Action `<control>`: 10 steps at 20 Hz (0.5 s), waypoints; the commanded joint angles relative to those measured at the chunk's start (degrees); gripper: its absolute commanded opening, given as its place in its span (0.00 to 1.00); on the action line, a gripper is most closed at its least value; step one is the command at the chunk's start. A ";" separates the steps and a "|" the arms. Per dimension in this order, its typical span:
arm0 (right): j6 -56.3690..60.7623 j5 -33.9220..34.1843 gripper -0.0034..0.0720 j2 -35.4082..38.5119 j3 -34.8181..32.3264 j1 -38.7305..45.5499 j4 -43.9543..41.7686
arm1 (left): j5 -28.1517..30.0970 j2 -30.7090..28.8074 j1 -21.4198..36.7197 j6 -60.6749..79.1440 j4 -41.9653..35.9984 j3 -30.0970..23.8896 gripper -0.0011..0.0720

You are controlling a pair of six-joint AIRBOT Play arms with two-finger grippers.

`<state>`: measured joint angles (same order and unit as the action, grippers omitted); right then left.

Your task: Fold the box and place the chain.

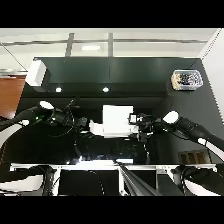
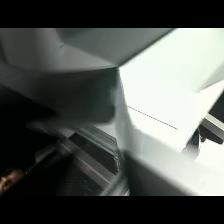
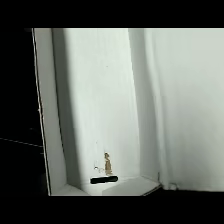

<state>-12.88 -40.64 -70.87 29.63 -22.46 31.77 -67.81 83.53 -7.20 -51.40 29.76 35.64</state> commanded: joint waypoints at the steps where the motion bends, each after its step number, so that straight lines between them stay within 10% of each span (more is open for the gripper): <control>1: 0.02 0.00 0.63 0.00 0.00 -0.07 0.00 | -1.36 0.13 0.22 3.85 -2.75 0.11 0.88; 10: 0.02 0.00 0.63 0.00 0.00 -0.07 0.00 | -3.32 0.11 -0.83 2.97 -7.72 0.66 0.97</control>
